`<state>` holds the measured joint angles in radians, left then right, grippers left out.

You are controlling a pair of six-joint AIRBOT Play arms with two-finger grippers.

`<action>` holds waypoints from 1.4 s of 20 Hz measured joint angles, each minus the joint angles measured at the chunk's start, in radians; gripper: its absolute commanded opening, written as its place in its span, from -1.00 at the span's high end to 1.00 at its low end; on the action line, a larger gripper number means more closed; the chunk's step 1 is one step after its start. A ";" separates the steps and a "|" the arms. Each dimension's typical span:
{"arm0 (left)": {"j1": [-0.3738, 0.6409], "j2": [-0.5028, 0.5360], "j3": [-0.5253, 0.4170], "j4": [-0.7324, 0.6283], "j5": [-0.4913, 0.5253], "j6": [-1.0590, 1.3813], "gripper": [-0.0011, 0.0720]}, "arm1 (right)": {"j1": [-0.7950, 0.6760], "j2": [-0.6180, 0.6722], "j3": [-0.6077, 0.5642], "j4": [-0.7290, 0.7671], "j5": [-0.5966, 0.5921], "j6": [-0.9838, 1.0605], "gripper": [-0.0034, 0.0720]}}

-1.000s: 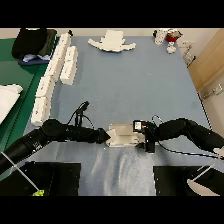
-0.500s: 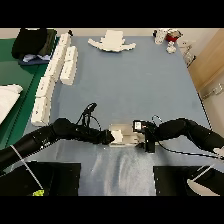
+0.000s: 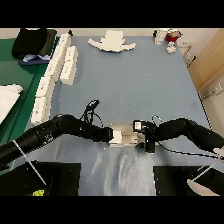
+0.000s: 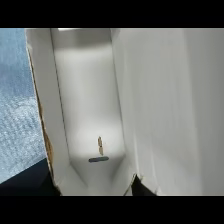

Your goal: Fold the box.

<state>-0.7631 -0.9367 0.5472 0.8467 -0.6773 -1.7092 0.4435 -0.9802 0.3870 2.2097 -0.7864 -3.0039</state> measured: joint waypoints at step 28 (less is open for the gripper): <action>-0.242 -0.282 0.333 0.560 -0.260 -0.666 0.17 | 0.000 0.000 0.000 -0.004 0.000 0.000 -0.41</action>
<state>-1.0050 -1.2182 0.8803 1.4063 -0.9371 -2.3753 0.4438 -0.9802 0.3870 2.2059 -0.7864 -3.0035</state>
